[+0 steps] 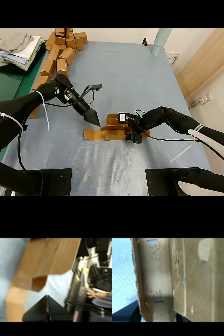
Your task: Fold the box.
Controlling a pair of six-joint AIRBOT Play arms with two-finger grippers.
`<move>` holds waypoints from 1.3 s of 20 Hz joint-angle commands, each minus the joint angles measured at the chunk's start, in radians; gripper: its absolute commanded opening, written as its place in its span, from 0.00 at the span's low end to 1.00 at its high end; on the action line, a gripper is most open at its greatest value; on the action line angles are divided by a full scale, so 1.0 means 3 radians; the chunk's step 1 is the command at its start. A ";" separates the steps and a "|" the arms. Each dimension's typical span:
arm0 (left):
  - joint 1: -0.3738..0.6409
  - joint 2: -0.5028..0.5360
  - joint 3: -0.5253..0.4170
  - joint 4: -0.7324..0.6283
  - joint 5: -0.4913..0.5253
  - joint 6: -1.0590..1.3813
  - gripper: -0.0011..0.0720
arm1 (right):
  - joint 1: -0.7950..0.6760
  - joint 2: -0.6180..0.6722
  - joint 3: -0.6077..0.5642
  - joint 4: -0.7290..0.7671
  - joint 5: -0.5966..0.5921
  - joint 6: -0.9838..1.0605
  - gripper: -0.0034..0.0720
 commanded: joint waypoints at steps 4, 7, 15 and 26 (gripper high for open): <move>-0.0490 0.0083 -0.0451 -0.0867 0.0323 -0.0528 0.03 | 0.0000 -0.0001 0.0000 0.0000 0.0001 0.0000 0.72; -0.0659 0.0080 -0.0359 -0.1036 0.1114 -0.0805 0.03 | 0.0000 -0.0003 0.0000 0.0000 0.0001 0.0000 0.72; -0.0759 -0.0028 -0.0036 0.0038 0.1910 -0.1713 0.03 | -0.0001 -0.0003 0.0000 0.0000 0.0000 0.0000 0.72; -0.0755 -0.0031 0.0106 0.0329 0.1884 -0.1413 0.02 | -0.0001 -0.0003 0.0000 0.0000 0.0000 0.0000 0.72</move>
